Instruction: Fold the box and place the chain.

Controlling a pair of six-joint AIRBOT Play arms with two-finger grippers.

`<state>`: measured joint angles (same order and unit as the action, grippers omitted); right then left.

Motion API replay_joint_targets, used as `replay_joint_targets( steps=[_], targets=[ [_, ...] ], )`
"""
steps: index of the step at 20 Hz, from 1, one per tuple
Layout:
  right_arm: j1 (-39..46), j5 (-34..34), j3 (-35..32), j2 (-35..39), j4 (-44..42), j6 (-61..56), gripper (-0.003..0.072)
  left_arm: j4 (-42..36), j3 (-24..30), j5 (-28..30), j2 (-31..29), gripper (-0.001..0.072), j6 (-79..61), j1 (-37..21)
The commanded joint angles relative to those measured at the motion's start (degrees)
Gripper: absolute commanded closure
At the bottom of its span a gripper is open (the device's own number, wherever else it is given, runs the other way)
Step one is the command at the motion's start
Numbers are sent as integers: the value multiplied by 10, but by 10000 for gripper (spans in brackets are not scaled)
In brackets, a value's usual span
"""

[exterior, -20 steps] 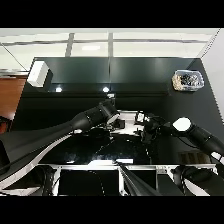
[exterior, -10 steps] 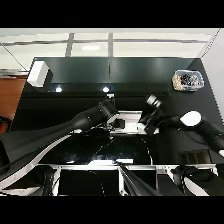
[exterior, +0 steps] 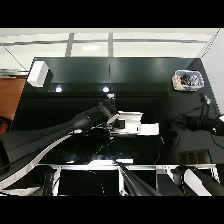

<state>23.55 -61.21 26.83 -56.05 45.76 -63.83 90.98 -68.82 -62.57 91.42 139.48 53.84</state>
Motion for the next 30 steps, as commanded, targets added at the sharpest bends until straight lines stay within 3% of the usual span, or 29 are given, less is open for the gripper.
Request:
replay_joint_targets(
  steps=[1, 5, 9, 13, 14, 15, 16, 21, 26, 30],
  targets=[
    [-15, -73, -26, -63, -50, 8, 669, 0, 0, -1, 0, 681, 0, 0],
    [-93, -44, -25, -124, -87, 40, 668, 0, 0, 0, 0, 681, 0, 0],
    [-123, -44, -16, -133, -141, 83, 668, 0, 0, 0, 0, 681, 0, 0],
    [-122, -94, 8, -133, -147, 84, 663, 1, 0, 0, 0, 681, 0, 0],
    [-122, -109, 14, -133, -147, 84, 517, 0, 0, 0, 1, 681, 0, 0],
    [-123, -120, 19, -133, -149, 85, 285, 0, 0, 0, 1, 681, 0, 0],
    [-123, -124, 24, -133, -158, 87, 179, 0, 0, 0, 1, 681, 0, 0],
    [-152, -122, 26, -133, -180, 94, 177, 1, 0, 0, 1, 681, 0, 0],
    [-257, -50, 46, -133, -172, 40, 178, 1, 0, 6, 1, 681, 0, 0],
    [-335, 15, 94, -133, -71, -99, 180, 0, 0, 10, 1, 681, 0, 0]
  ],
)
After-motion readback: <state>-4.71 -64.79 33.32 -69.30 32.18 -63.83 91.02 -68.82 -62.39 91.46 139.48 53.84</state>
